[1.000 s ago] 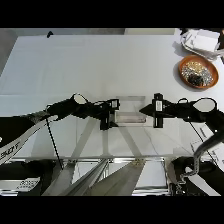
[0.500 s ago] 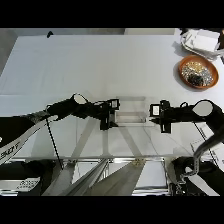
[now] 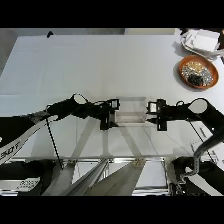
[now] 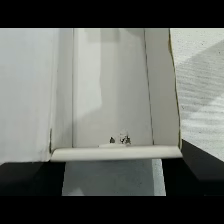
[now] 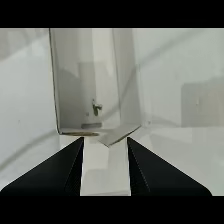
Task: Fold the box and place the chain.
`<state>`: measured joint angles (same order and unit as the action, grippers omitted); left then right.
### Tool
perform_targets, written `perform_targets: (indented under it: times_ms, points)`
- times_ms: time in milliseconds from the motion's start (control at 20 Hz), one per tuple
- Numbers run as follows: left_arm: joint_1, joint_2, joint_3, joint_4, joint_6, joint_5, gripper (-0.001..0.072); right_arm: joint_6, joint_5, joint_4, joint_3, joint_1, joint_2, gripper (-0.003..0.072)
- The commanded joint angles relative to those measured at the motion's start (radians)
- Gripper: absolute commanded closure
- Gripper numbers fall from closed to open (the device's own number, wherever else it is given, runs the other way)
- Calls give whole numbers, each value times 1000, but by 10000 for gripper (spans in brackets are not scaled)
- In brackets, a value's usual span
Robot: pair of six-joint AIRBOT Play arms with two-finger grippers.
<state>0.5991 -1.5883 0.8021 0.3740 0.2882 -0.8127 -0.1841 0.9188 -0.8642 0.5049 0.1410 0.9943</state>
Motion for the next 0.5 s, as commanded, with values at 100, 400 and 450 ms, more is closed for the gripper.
perform_targets:
  times_ms: [100, 400, 450]
  points:
    - [0, 0, 0, 0, 0, 0, 501, -22, 8, -25, 0, 21, 31, 415]
    - [0, 0, 0, 0, 0, 0, 501, 0, -17, -31, 0, 21, 47, 447]
    - [0, 0, 0, 0, 0, 0, 501, 0, -19, -21, 0, 21, 61, 469]
